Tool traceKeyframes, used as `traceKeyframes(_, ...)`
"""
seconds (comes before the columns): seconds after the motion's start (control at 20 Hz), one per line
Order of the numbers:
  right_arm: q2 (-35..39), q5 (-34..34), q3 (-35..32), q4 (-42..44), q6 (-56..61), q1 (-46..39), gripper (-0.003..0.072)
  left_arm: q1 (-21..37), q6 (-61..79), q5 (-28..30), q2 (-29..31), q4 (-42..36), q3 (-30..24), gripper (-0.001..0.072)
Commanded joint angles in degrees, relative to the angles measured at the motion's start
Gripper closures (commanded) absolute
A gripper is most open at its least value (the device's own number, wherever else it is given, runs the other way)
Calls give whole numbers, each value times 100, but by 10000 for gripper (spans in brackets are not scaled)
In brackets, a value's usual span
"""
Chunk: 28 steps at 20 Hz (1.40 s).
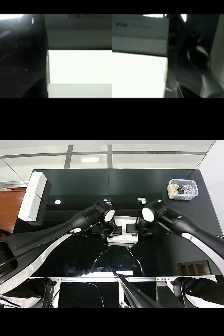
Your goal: Fold the box and place the chain.
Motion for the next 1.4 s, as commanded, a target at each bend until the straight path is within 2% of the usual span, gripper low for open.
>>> traceKeyframes(0.0,848,673,313,-365,-372,-13,314,2,-2,0,4,-4,4,685)
traceKeyframes(0.15,1827,601,380,-1340,-365,-299,314,2,-2,0,4,-4,4,685)
traceKeyframes(0.25,2046,428,374,-2540,-367,-678,312,2,-2,2,4,-2,4,685)
traceKeyframes(0.3,2013,258,348,-3161,-365,-931,273,2,-2,9,4,-2,4,685)
traceKeyframes(0.35,1930,-79,289,-3412,-417,-1272,-25,2,-2,15,4,-2,7,684)
traceKeyframes(0.55,898,-1869,337,-2647,-612,-2964,-18,2,-2,15,4,-2,4,684)
traceKeyframes(0.6,483,-2033,566,-2465,-612,-3316,-18,2,-2,15,4,-4,7,684)
traceKeyframes(0.65,-44,-1912,990,-2232,-614,-3661,-17,0,-2,15,4,-4,4,684)
traceKeyframes(0.8,-1580,-970,2555,-1362,-691,-4325,-15,2,-2,31,2,-2,4,685)
traceKeyframes(1.05,-3517,144,5001,-1309,-603,-4651,-15,2,-2,24,2,-2,4,684)
traceKeyframes(1.2,-4100,356,5823,-1333,-330,-4680,-14,2,0,20,2,-2,4,684)
traceKeyframes(1.35,-4256,155,5873,-1296,-20,-4730,-14,2,-2,20,4,-2,4,685)
